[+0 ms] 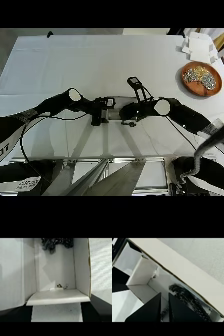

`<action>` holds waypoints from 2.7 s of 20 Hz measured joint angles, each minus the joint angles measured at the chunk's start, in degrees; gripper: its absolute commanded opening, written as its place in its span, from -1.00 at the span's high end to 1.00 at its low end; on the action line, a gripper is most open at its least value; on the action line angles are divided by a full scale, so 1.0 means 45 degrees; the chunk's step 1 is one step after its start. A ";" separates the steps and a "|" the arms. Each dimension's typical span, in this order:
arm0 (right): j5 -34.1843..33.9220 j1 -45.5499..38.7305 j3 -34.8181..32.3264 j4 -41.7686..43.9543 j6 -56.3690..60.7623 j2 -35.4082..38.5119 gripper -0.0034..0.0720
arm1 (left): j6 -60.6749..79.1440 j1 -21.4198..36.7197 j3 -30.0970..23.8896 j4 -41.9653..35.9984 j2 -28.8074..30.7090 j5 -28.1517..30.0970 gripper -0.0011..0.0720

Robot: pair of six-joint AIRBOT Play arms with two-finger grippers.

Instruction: Fold the box and place the chain.

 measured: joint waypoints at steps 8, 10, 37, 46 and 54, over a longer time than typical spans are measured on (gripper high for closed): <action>0.1996 -0.1054 0.0180 -0.0806 -0.0005 0.1574 0.60 | 0.0000 0.0000 0.0000 0.0000 0.0000 0.0005 0.95; 0.3172 -0.1855 0.0204 -0.1729 -0.0005 0.2560 0.55 | 0.0000 0.0000 0.0000 0.0000 0.0000 0.0005 0.95; 0.2501 -0.6271 0.0189 -0.5984 0.1161 -0.1234 0.46 | 0.0000 0.0000 0.0000 0.0005 0.0000 0.0000 0.95; 0.3060 -0.6159 0.0185 -0.5955 0.1185 -0.0962 0.87 | 0.0000 0.0000 0.0000 0.0000 0.0000 0.0000 0.95; 0.4439 -0.5144 0.0185 -0.5931 0.1156 0.2293 0.87 | 0.0000 0.0000 0.0000 0.0000 0.0000 0.0000 0.95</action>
